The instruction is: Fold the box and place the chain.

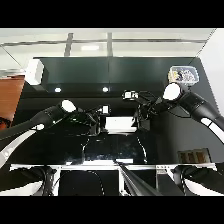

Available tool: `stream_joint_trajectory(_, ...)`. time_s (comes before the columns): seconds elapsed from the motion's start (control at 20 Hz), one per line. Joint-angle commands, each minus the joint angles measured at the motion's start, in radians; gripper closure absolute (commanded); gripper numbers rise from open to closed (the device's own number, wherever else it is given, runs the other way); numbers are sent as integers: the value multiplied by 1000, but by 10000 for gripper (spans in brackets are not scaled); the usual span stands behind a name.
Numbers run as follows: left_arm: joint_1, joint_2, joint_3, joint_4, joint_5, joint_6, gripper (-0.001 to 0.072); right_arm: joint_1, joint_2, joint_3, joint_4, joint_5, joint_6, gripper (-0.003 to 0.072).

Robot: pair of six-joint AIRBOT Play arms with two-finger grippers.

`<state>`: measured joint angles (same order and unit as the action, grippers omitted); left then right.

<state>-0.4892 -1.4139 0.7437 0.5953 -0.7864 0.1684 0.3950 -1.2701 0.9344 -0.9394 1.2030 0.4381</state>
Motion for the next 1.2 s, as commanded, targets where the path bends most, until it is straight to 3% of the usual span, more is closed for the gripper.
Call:
stream_joint_trajectory(0.0, 1, 0, 0, -1, 1, -2, 361, 0, 0, -18, 0, -2, -1, 421)
stream_joint_trajectory(0.7, 1, 0, 0, -1, 1, -2, 360, 0, 3, -23, -14, 10, 14, 422)
stream_joint_trajectory(1.15, 1, 0, 0, -2, 2, -2, 359, -3, 72, -10, -10, -3, 31, 422)
